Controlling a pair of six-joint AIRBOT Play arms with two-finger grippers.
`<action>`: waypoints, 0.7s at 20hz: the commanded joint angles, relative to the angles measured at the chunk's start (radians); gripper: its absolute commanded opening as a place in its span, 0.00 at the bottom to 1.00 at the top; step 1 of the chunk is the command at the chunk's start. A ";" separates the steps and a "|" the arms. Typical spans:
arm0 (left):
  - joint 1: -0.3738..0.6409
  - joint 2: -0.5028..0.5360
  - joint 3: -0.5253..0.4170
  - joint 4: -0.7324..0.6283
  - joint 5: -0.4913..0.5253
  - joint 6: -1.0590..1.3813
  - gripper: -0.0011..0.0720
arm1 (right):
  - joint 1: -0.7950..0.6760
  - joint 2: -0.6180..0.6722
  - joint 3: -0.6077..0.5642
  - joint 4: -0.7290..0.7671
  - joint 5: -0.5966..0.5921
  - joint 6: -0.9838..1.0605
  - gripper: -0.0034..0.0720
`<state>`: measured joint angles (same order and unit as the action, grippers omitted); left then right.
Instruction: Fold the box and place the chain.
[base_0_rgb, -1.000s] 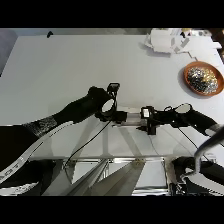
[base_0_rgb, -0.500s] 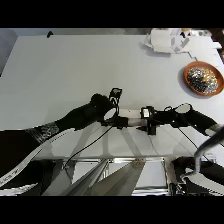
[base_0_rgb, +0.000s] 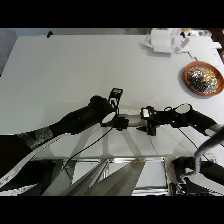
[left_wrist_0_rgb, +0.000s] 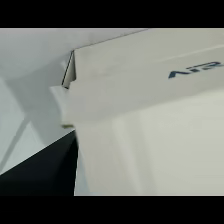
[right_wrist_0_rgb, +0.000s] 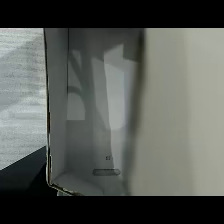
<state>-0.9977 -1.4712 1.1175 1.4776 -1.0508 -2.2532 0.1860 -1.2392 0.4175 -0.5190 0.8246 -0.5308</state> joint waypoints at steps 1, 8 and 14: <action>-0.002 0.022 -0.001 0.038 0.003 -0.018 0.64 | 0.000 0.001 0.001 0.000 -0.001 -0.002 0.58; -0.041 0.023 -0.061 0.056 0.034 -0.033 0.64 | 0.000 0.001 0.001 0.000 -0.001 -0.002 0.58; -0.028 0.024 -0.101 0.027 0.156 -0.051 0.64 | 0.000 0.001 0.001 0.000 -0.001 -0.002 0.58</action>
